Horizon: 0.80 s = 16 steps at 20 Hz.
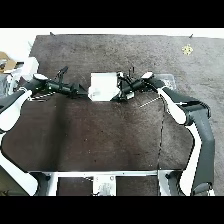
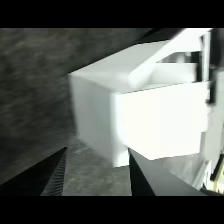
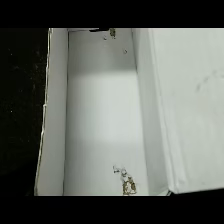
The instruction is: Fold the box and place the chain.
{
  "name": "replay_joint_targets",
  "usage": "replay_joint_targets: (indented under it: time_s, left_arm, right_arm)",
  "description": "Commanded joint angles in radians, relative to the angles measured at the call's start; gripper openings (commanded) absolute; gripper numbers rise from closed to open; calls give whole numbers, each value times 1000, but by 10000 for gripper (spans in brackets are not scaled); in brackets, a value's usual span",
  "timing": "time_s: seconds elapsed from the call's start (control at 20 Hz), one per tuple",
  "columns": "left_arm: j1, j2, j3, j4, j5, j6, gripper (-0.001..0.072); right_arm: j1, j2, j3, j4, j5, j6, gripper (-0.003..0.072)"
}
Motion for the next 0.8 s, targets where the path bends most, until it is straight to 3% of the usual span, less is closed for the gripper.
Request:
replay_joint_targets:
  time_s: [0.0,0.75]
  left_arm:
    - [-29,1,40,8,-26,-3,409]
    - [-231,0,282,523,55,-481,409]
  right_arm:
    - [1,0,0,0,0,0,439]
    - [1,0,0,0,0,0,439]
